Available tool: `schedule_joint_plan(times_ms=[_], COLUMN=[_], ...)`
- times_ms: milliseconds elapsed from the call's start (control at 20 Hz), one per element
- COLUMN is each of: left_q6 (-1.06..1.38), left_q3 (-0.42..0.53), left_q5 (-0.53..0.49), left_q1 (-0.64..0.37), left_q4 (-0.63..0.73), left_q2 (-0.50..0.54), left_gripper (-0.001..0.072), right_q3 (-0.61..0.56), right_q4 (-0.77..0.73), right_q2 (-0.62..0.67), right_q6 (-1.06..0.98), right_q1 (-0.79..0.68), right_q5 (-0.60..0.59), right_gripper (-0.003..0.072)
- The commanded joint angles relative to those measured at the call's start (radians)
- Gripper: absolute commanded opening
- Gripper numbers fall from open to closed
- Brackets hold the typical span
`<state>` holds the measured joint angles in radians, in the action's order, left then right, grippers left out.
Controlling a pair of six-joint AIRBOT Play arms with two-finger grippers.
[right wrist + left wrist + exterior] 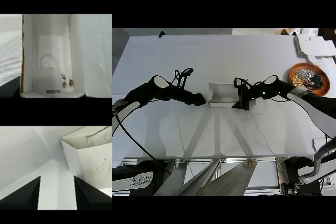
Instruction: Fold the box and place the chain.
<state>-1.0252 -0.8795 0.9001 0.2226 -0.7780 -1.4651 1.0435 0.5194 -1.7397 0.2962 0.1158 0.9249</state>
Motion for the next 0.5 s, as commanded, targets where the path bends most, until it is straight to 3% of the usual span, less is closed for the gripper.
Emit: schedule_joint_plan(times_ms=[0, 150, 250, 450], left_q6=[0.035, 0.034, 0.034, 0.034], left_q3=[-0.001, -0.001, -0.001, -0.001], left_q5=[-0.009, -0.011, -0.012, -0.013], left_q1=[-0.001, -0.005, -0.014, -0.019], left_q4=[0.085, 0.066, 0.060, 0.075], left_q2=[0.003, 0.003, 0.004, 0.007], left_gripper=[0.0457, 0.0447, 0.0394, 0.0394], right_q3=[0.000, 0.000, 0.000, 0.000], right_q4=[0.000, 0.000, 0.000, 0.000], right_q2=[0.000, 0.000, 0.000, 0.000], right_q6=[0.000, 0.000, 0.000, 0.000], right_q1=[0.000, 0.000, 0.000, 0.000], right_q5=[0.000, 0.000, 0.000, 0.000], right_gripper=[0.0514, 0.0514, 0.0514, 0.0514])
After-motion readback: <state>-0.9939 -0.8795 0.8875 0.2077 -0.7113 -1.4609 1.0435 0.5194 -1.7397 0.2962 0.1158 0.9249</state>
